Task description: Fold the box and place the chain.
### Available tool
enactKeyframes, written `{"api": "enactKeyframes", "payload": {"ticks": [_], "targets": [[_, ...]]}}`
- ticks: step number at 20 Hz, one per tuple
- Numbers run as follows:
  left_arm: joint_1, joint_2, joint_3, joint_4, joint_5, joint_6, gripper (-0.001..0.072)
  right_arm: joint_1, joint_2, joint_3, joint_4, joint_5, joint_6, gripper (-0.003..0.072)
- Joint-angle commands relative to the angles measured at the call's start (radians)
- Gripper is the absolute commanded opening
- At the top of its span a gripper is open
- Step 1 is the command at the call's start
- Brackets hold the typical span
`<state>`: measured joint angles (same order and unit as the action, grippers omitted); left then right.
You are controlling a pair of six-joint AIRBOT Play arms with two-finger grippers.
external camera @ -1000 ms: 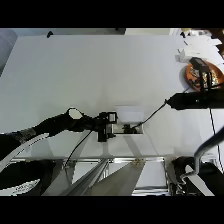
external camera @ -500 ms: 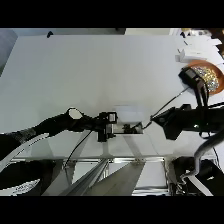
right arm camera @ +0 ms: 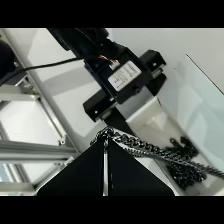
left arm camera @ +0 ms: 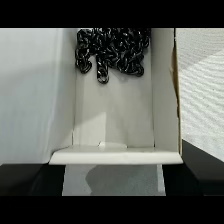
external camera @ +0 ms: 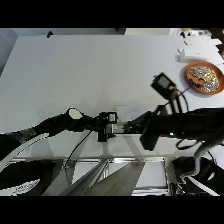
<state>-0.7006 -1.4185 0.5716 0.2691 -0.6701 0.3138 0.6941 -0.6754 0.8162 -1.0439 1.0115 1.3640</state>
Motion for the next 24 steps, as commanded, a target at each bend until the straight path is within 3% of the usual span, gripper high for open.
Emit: {"api": "enactKeyframes", "payload": {"ticks": [1, 6, 10, 14, 20, 22, 24], "targets": [[0.001, 0.0, 0.0, 0.0, 0.0, 0.0, 0.0111, 0.077, -0.1, -0.001, -0.014, -0.07, 0.031, 0.0017], [0.001, 0.0, 0.0, 0.0, 0.0, 0.0, 0.0111, 0.121, -0.102, -0.023, -0.217, -0.087, 0.166, 0.0017], [0.001, 0.0, 0.0, 0.0, 0.0, 0.0, 0.0111, 0.121, -0.104, -0.12, -0.208, -0.153, 0.185, 0.0017], [0.001, 0.0, 0.0, 0.0, 0.0, 0.0, 0.0111, 0.121, -0.13, -0.234, -0.2, -0.306, 0.185, 0.0017], [0.001, 0.0, 0.0, 0.0, 0.0, 0.0, 0.0111, 0.121, -0.255, -0.241, -0.174, -0.32, 0.181, 0.0022], [0.001, 0.0, 0.0, 0.0, 0.0, 0.0, 0.0111, 0.121, -0.262, -0.241, -0.171, -0.32, 0.18, 0.0105], [0.0, 0.0, 0.0, 0.0, 0.0, 0.0, 0.0111, 0.121, -0.262, -0.241, -0.17, -0.321, 0.18, 0.0129]]}}
